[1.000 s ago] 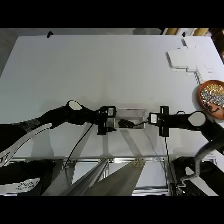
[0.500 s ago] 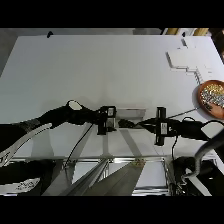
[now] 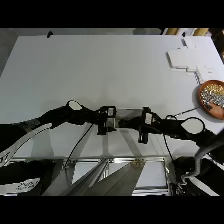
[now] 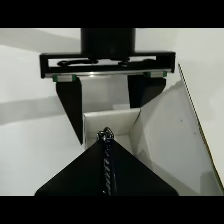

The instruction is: Fold the box and place the chain.

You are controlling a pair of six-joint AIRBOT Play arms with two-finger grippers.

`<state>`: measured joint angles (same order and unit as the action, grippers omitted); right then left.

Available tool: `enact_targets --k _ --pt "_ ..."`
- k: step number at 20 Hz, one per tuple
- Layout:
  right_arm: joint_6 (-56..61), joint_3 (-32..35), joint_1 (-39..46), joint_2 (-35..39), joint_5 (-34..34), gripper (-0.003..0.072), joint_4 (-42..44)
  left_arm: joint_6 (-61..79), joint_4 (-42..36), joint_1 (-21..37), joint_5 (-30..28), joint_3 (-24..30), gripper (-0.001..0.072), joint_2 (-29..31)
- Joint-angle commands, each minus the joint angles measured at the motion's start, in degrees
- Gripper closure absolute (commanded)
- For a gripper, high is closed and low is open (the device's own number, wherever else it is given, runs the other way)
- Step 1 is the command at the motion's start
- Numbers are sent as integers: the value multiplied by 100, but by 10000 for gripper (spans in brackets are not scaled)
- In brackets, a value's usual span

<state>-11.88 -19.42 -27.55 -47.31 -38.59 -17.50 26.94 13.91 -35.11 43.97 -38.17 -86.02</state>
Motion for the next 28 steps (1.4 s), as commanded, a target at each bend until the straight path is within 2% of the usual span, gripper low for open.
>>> enact_targets --k 1,2,4,8,9,10,11,15,18,20,25,28 --pt "7 -87 -101 -225 286 491 129 2 2 0 0 0 561 0" --pt "48 -201 -98 -223 214 456 74 2 2 0 0 0 561 0" --pt "542 -599 28 -223 -175 457 -466 0 2 0 0 0 561 2" --pt "1528 -1591 1097 -221 -2059 471 -2312 2 2 0 0 0 561 0" --pt "1528 -1722 1467 -221 -2450 520 -2677 2 2 0 0 0 561 0" --pt "1528 -1757 1786 -197 -2529 635 -2900 0 2 0 -2 0 561 0" --pt "1528 -1755 2118 -192 -2531 666 -3012 2 2 0 0 0 561 0" --pt "1471 -1755 2918 -212 -2173 665 -3659 2 2 0 -2 0 561 0" --pt "1471 -1744 2981 -339 -2076 666 -4096 2 2 0 0 0 561 0" --pt "1429 -1661 2979 -492 -2048 670 -4083 2 2 0 -2 0 561 0" --pt "417 -944 2975 -496 -1779 664 -4030 2 2 0 0 0 561 0" --pt "-63 -612 2975 -498 -1602 447 -3895 2 2 0 0 0 561 0"
